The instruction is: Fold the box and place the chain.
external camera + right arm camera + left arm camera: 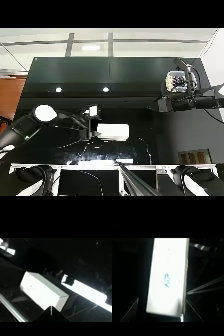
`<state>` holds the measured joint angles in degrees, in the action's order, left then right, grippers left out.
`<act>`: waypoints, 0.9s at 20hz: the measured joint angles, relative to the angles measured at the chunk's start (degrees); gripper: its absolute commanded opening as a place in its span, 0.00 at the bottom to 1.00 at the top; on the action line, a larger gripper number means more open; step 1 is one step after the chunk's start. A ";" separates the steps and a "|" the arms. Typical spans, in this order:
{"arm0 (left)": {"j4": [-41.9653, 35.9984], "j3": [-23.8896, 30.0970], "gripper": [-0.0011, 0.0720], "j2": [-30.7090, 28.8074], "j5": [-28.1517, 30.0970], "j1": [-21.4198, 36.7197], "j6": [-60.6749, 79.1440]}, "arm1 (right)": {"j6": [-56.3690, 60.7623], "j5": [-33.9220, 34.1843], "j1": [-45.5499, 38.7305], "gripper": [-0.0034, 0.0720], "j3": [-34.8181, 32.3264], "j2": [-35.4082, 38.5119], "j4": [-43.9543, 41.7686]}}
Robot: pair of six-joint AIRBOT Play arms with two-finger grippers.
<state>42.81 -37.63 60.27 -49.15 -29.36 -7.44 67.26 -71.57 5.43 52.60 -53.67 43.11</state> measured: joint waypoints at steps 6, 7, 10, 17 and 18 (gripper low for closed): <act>-0.98 -6.36 0.99 8.79 2.91 -6.71 -3.82 | -0.02 2.01 -0.39 0.06 0.00 0.26 0.39; -1.03 -7.13 0.99 9.62 2.91 -7.08 -4.17 | -0.02 2.10 -0.39 0.06 0.00 0.28 0.39; 0.48 -8.37 0.99 10.97 1.75 -7.72 -5.18 | -0.02 2.23 -0.39 0.06 0.00 0.28 0.46; 5.75 -9.07 0.99 13.07 -1.90 -8.07 -8.72 | -0.04 2.49 -0.39 0.06 -0.02 0.28 0.72; 6.12 -9.09 0.99 13.35 -2.54 -8.07 -9.05 | -0.04 2.56 -0.39 0.06 -0.11 0.28 0.76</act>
<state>48.93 -46.72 73.63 -51.68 -37.43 -16.49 67.22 -69.01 5.04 52.49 -53.39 43.88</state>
